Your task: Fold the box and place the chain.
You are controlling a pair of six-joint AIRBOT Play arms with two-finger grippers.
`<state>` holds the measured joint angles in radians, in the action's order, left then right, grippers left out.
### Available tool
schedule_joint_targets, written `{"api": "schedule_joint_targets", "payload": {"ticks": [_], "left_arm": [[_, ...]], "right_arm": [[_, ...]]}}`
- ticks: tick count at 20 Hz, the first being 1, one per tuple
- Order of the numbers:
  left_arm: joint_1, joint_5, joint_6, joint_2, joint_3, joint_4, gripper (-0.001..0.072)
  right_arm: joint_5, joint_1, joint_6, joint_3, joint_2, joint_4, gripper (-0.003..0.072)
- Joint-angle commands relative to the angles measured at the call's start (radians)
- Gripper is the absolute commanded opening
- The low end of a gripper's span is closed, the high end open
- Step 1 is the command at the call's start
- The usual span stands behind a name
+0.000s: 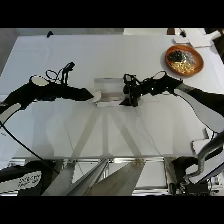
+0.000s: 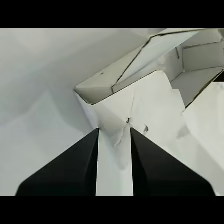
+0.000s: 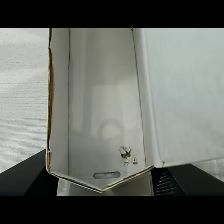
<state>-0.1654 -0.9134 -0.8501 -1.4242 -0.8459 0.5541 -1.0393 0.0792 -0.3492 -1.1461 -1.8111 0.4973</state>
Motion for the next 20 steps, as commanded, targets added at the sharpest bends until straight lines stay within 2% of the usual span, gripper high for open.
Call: {"api": "schedule_joint_targets", "payload": {"ticks": [1, 2, 3, 4, 5, 12, 16, 18, 20], "left_arm": [[-0.018, 0.003, 0.019, -0.008, 0.0, -0.042, 0.0237], [-0.024, 0.004, 0.018, -0.01, 0.0, -0.045, 0.0238], [-0.029, 0.004, 0.016, -0.01, 0.0, -0.051, 0.027], [-0.031, 0.004, 0.016, -0.01, 0.0, -0.054, 0.0358], [-0.036, 0.01, 0.016, -0.01, 0.0, -0.052, 0.0377], [-0.045, 0.073, -0.008, -0.009, 0.0, 0.009, 0.038], [-0.069, 0.137, -0.059, -0.008, 0.0, 0.072, 0.0403], [-0.088, 0.155, -0.072, -0.008, 0.0, 0.076, 0.0444], [-0.107, 0.166, -0.081, -0.008, 0.0, 0.068, 0.0448]], "right_arm": [[0.0, 0.001, 0.0, 0.0, 0.0, 0.0, 0.0521], [0.0, 0.001, 0.0, 0.0, 0.0, 0.0, 0.0521], [0.0, 0.001, 0.0, 0.0, 0.0, 0.0, 0.0521], [0.0, 0.001, 0.0, 0.0, 0.0, 0.0, 0.0521], [0.0, 0.001, 0.0, 0.0, 0.0, 0.0, 0.0521], [0.0, 0.001, 0.0, 0.0, 0.0, 0.0, 0.0521], [0.0, 0.001, 0.0, 0.0, 0.0, 0.0, 0.0521], [0.0, 0.001, 0.0, 0.0, 0.0, 0.0, 0.0521], [0.0, 0.001, 0.0, 0.0, 0.0, 0.0, 0.0521]]}}
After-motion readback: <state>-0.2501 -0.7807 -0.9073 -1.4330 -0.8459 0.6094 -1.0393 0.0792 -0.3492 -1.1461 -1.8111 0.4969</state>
